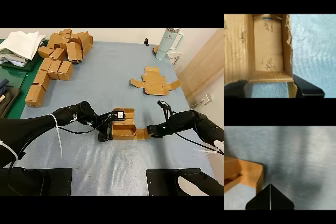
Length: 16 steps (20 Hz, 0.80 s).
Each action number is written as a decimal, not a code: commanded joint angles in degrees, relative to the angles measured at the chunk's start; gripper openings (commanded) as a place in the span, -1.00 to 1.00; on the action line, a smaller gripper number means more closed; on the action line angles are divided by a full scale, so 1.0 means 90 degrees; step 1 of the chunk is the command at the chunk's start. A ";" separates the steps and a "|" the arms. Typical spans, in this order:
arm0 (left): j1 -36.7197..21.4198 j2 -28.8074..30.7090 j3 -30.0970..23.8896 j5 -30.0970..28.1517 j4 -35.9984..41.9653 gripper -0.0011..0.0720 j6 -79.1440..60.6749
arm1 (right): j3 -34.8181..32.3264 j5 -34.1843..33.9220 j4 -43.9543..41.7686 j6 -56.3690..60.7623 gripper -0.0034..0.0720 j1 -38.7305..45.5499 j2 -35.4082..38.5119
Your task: Fold the box.
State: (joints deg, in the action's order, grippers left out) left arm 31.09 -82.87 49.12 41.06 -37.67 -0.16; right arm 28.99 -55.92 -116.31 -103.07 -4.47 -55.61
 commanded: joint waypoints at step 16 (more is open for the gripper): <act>0.0000 0.0000 -0.0002 -0.0002 -0.0002 0.16 0.0000 | 0.0393 -0.0284 -0.1270 -0.0597 0.17 -0.0313 0.0316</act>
State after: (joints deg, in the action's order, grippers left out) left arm 31.09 -82.87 49.12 41.06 -37.67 -0.16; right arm 32.08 -58.26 -127.37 -108.47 -5.69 -52.14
